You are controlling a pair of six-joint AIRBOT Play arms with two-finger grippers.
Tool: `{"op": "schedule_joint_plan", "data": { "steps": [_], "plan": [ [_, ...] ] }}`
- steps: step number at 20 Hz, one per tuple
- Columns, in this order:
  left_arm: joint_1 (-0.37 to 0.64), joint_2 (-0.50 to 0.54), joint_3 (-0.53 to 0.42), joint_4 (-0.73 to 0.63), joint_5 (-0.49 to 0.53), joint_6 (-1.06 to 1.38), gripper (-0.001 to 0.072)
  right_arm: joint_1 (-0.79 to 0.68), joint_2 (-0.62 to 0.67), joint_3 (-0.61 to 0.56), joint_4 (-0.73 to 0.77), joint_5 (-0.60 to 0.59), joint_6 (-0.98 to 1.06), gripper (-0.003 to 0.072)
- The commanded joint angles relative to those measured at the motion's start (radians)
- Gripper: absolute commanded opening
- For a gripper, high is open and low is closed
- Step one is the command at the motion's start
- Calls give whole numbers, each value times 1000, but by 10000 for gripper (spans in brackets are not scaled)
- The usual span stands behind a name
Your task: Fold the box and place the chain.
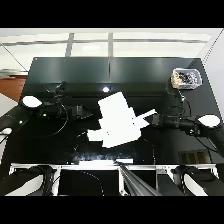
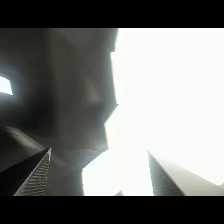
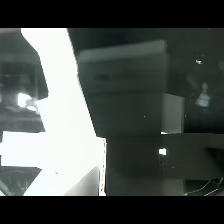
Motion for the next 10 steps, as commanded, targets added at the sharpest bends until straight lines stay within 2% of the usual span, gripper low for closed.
{"op": "schedule_joint_plan", "data": {
  "steps": [1,5,10],
  "plan": [
    [30,-154,-7,-225,-98,236,706,16,5,-8,-8,-22,-1,35],
    [-56,-267,-5,-444,-88,444,707,16,5,-8,-8,-20,1,35],
    [-129,-357,42,-447,-92,462,707,16,5,-8,-9,-13,1,35]
  ]
}}
